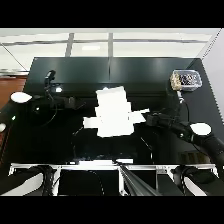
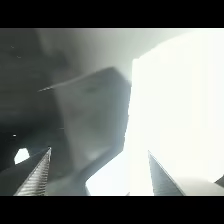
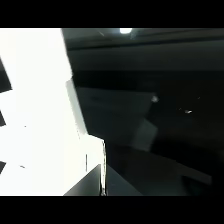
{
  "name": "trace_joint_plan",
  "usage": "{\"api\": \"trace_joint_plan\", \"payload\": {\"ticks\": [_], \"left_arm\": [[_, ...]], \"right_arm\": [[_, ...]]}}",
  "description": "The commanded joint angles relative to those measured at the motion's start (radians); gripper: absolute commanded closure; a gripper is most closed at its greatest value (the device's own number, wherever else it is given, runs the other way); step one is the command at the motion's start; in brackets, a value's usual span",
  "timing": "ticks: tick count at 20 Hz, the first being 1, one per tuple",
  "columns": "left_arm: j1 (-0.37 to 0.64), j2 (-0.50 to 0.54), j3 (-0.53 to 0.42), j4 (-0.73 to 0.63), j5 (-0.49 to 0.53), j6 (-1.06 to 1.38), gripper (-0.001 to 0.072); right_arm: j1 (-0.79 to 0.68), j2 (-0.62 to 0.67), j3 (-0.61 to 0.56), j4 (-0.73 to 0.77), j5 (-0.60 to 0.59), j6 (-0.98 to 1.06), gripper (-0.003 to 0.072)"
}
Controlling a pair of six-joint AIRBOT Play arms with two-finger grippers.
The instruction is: Fold the box and place the chain.
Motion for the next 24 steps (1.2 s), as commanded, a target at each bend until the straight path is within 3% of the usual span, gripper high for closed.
{"api": "trace_joint_plan", "payload": {"ticks": [1,4,7,10,12,16,17,19,21,24], "left_arm": [[-0.029,-0.252,0.145,-0.072,-0.25,0.055,0.0009],[-0.1,-0.381,0.279,0.063,-0.335,0.063,0.0009],[-0.154,-0.475,0.374,-0.014,-0.419,0.225,0.0009],[-0.172,-0.56,0.469,0.005,-0.52,0.236,0.0009],[-0.171,-0.597,0.499,0.021,-0.627,0.236,0.0011],[-0.173,-0.599,0.5,0.162,-0.653,0.233,0.0031],[-0.175,-0.599,0.5,0.163,-0.649,0.233,0.0094],[-0.189,-0.599,0.5,0.163,-0.644,0.228,0.0108],[-0.198,-0.599,0.5,0.163,-0.637,0.224,0.0175],[-0.204,-0.599,0.5,0.163,-0.638,0.224,0.0455]], "right_arm": [[0.093,0.008,-0.015,0.011,-0.058,0.032,0.067],[0.093,0.008,-0.015,0.011,-0.021,0.032,0.067],[0.093,0.008,-0.015,-0.004,0.033,0.031,0.067],[0.093,0.008,-0.015,-0.012,0.089,0.031,0.067],[0.092,0.008,-0.015,-0.012,0.086,0.031,0.067],[0.09,0.008,-0.015,-0.012,0.055,0.054,0.067],[0.09,0.008,-0.015,-0.012,0.055,0.055,0.067],[0.09,0.008,-0.015,-0.012,0.055,0.061,0.067],[0.09,0.008,-0.015,-0.012,0.055,0.061,0.067],[0.09,0.008,-0.015,-0.012,0.052,0.061,0.067]]}}
